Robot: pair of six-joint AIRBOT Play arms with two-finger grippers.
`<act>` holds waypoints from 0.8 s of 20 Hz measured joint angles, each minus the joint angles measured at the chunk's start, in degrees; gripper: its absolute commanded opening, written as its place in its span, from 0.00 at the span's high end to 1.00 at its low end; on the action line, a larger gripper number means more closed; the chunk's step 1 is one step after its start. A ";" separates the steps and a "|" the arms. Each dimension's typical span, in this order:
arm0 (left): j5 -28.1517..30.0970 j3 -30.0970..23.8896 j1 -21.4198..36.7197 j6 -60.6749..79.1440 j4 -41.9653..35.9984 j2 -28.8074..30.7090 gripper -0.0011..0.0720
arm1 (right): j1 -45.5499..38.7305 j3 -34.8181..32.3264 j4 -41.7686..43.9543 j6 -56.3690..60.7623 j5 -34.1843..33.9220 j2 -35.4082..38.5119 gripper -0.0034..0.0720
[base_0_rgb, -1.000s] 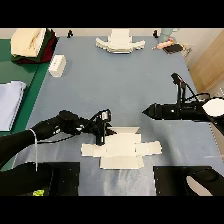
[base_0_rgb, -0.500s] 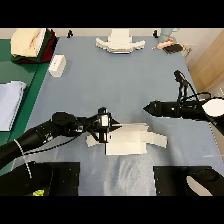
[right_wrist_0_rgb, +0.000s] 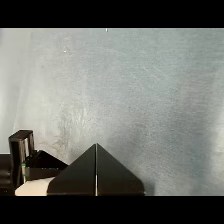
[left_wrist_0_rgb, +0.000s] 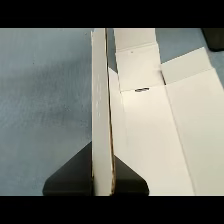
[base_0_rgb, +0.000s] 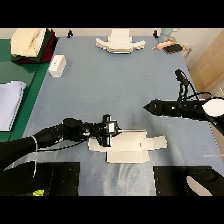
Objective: Fold the box.
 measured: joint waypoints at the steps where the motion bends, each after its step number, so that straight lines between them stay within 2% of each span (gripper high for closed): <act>1: 0.02 -0.09 -0.04 0.57 -0.26 -0.57 0.97 | 0.00 0.00 0.02 0.00 0.02 0.00 0.95; 5: 0.02 -0.13 -0.13 1.42 -1.44 -1.42 0.97 | 0.00 0.00 0.00 0.00 0.17 0.00 0.95; 9: -0.13 0.59 -0.17 -0.96 -2.86 1.92 0.97 | 0.00 0.00 0.00 0.00 0.72 0.02 0.95; 12: 2.75 0.85 -0.09 -3.45 -3.21 3.58 0.97 | 0.00 0.00 -1.51 1.70 5.40 0.11 0.95; 16: 5.60 1.03 0.42 -4.04 -3.28 4.13 0.97 | 0.00 -0.37 -11.74 9.42 12.66 1.16 0.95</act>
